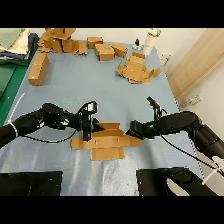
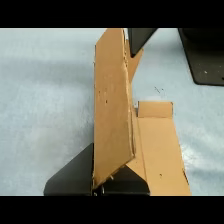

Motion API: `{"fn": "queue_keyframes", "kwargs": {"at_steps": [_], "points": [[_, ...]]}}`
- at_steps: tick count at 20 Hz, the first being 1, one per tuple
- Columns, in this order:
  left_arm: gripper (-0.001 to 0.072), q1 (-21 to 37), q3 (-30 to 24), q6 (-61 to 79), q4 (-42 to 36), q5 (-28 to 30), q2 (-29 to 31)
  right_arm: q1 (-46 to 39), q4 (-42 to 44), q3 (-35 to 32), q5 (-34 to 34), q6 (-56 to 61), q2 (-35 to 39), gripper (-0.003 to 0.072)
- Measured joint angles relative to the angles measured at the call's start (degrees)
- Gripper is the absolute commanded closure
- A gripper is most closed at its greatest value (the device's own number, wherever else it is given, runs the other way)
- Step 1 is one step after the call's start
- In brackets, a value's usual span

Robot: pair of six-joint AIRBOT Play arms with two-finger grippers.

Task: Fold the box.

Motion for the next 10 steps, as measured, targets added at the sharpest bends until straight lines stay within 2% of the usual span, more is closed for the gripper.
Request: {"fn": "queue_keyframes", "kwargs": {"at_steps": [10], "points": [[0.0698, -1.38, -1.68, -4.46, 1.62, 0.22, 0.00, 0.00, -0.50, -0.46, 3.21, -0.79, -0.33, 0.0683]]}}
